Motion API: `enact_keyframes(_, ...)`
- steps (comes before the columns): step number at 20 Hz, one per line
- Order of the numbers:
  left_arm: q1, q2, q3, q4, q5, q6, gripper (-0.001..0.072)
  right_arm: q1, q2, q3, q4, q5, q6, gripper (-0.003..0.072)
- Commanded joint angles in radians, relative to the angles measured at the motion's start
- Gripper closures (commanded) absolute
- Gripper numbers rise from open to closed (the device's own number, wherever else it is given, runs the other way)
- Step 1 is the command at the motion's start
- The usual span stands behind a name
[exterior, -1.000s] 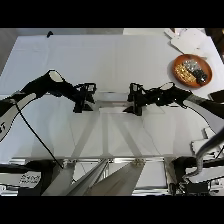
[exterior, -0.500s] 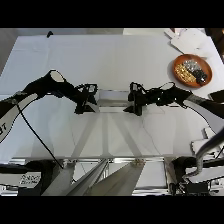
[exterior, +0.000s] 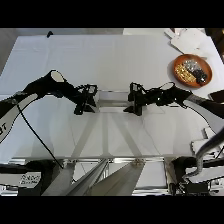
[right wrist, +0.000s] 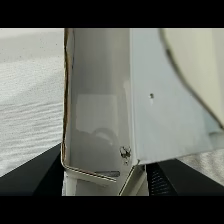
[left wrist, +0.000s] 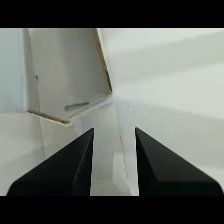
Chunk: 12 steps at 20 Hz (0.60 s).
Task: Fold the box and place the chain.
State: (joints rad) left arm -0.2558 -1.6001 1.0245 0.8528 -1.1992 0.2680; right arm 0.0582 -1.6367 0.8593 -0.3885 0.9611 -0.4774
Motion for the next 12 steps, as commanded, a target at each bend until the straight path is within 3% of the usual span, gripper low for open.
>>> enact_keyframes(1, 0.002, 0.000, 0.000, 0.092, -0.002, -0.006, 0.0438, 0.000, -0.001, 0.001, 0.000, 0.000, 0.001, 0.0275)
enact_keyframes(11, -0.002, -0.001, 0.000, -0.104, 0.089, 0.049, 0.0440, 0.000, -0.001, 0.001, 0.000, 0.000, 0.001, 0.0275)
enact_keyframes(12, -0.002, -0.001, 0.000, -0.104, 0.089, 0.049, 0.0479, 0.000, -0.001, 0.001, 0.000, 0.000, 0.001, 0.0275)
